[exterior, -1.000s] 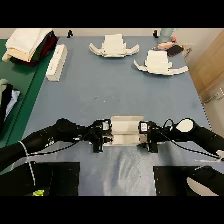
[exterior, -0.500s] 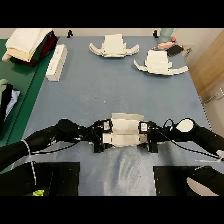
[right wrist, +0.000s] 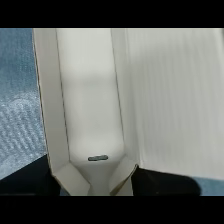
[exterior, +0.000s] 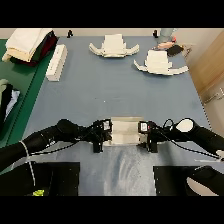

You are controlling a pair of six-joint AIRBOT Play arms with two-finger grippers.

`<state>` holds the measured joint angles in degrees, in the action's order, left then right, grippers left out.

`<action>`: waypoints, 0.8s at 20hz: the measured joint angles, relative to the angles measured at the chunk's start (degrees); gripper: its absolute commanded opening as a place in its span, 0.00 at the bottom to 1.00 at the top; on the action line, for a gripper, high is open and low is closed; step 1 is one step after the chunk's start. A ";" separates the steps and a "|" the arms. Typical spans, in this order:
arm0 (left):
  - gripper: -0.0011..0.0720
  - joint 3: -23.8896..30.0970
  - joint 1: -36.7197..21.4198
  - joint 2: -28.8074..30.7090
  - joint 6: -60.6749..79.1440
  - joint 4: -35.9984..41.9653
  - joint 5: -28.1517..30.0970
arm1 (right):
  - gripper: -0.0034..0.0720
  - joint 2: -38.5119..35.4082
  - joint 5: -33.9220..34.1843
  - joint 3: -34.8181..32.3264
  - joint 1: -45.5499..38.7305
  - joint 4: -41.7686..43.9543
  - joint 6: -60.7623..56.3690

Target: Fold the box.

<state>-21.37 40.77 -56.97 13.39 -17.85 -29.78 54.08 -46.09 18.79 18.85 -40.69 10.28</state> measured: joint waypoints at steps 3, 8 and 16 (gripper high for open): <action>0.04 0.00 -0.04 4.76 -14.27 -8.48 -0.04 | 0.72 0.00 -0.09 0.00 0.02 0.00 0.02; 0.04 0.00 -0.13 17.49 -58.27 -31.56 -6.19 | 0.72 0.00 -0.13 0.00 0.02 -0.02 0.04; 0.04 0.61 -7.26 27.63 -120.37 -58.01 -19.30 | 0.72 0.00 -0.13 0.00 0.02 -0.04 0.07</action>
